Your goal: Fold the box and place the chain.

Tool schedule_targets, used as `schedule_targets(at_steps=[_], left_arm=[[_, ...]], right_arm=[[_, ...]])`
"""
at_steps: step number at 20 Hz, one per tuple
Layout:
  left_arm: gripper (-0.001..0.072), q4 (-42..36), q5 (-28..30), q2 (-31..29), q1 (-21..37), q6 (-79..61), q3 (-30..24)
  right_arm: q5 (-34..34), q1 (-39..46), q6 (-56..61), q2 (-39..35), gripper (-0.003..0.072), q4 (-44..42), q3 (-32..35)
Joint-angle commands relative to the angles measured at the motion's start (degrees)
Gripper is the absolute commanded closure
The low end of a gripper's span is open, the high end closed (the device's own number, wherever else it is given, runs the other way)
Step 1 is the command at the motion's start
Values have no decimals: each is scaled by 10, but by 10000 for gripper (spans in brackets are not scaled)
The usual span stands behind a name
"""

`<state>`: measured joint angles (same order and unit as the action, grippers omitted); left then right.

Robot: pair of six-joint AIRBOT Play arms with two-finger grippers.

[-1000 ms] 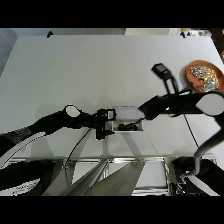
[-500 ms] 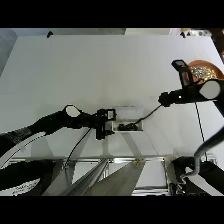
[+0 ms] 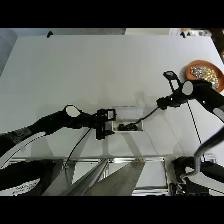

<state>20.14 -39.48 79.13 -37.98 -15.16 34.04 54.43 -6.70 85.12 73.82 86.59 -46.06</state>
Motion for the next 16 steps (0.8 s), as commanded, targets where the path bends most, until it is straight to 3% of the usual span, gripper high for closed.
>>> schedule_targets(at_steps=[1, 7, 9, 11, 14, 16], left_arm=[[397, 0, 0, 0, 0, 0, 0], [397, 0, 0, 0, 0, 0, 0], [397, 0, 0, 0, 0, 0, 0], [397, 0, 0, 0, 0, 0, 0], [397, 0, 0, 0, 0, 0, 0], [397, 0, 0, 0, 0, 0, 0]], right_arm=[[-17, 0, 6, 14, 285, 10, 0], [-45, 0, 6, 35, 290, 9, 1], [-45, -5, 6, 43, 395, 5, 1], [-44, -13, 6, 44, 429, 4, 1], [-30, -19, -3, 43, 659, 5, 1], [-19, -19, -12, 33, 660, 8, 1]])
